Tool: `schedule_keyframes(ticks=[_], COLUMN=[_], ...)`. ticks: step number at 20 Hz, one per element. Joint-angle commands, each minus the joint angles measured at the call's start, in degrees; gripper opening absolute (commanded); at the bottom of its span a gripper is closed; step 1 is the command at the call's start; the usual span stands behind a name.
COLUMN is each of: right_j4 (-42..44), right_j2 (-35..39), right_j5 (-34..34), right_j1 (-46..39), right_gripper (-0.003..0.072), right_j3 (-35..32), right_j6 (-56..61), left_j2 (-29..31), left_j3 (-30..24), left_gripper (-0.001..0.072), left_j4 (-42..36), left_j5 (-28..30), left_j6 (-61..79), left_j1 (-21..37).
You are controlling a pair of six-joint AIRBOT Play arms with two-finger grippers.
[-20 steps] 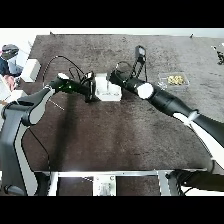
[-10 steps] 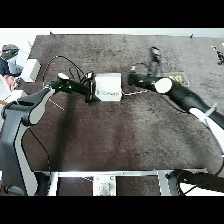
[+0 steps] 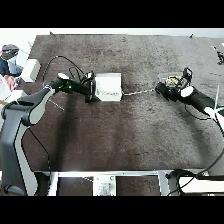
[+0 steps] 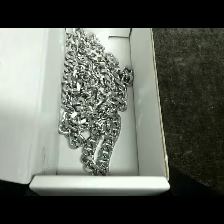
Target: Fold the box and place the chain.
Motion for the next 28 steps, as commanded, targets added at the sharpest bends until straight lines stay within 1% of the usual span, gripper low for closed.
schedule_keyframes(ticks=[1,4,5,6,7,8,9,10,13,16,21,23,25,28], right_j4=[3.3,3.3,3.3,3.3,3.6,4.7,4.8,4.8,4.8,4.8,4.9,4.9,5.1,5.6], right_j2=[-5.4,-9.2,-10.1,-11.0,-11.9,-12.8,-13.3,-13.4,-10.4,-4.0,7.2,10.3,12.5,13.7], right_j5=[-2.9,-1.9,-2.3,-2.8,-2.6,-2.4,-1.9,-1.4,-0.2,1.1,1.8,0.5,-2.3,-4.9], right_j1=[-1.2,0.9,1.4,1.9,2.0,2.0,2.0,2.0,3.5,6.4,15.8,20.1,24.3,29.2], right_gripper=[0.0450,0.0442,0.0330,0.0300,0.0299,0.0251,0.0111,0.0009,0.0008,0.0008,0.0008,0.0008,0.0008,0.0008], right_j3=[2.7,7.7,8.5,9.3,9.9,10.1,10.1,10.1,10.1,10.1,10.1,10.1,10.1,11.0], right_j6=[-0.2,-2.1,-2.1,-2.1,-2.0,-2.1,-1.9,-1.7,-3.7,-3.8,-3.8,-3.8,-3.8,-3.8], left_j2=[0.0,0.0,0.0,0.0,0.0,0.0,0.0,0.0,0.0,0.0,0.0,0.0,0.0,0.0], left_j3=[0.0,0.0,0.0,0.0,0.0,0.0,0.0,0.0,0.0,0.0,0.0,0.0,0.0,0.0], left_gripper=[0.0418,0.0418,0.0418,0.0418,0.0418,0.0418,0.0418,0.0418,0.0418,0.0418,0.0418,0.0418,0.0418,0.0418], left_j4=[0.0,0.0,0.0,0.0,0.0,0.0,0.0,0.0,0.0,0.0,0.0,0.0,0.0,0.0], left_j5=[0.0,0.0,0.0,0.0,0.0,0.0,0.0,0.0,0.0,0.0,0.0,0.0,0.0,0.0], left_j6=[0.0,0.0,0.0,0.0,0.0,0.0,0.0,0.0,0.0,0.0,0.0,0.0,0.0,0.0], left_j1=[0.0,0.0,0.0,0.0,0.0,0.0,0.0,0.0,0.0,0.0,0.0,0.0,0.0,0.0])
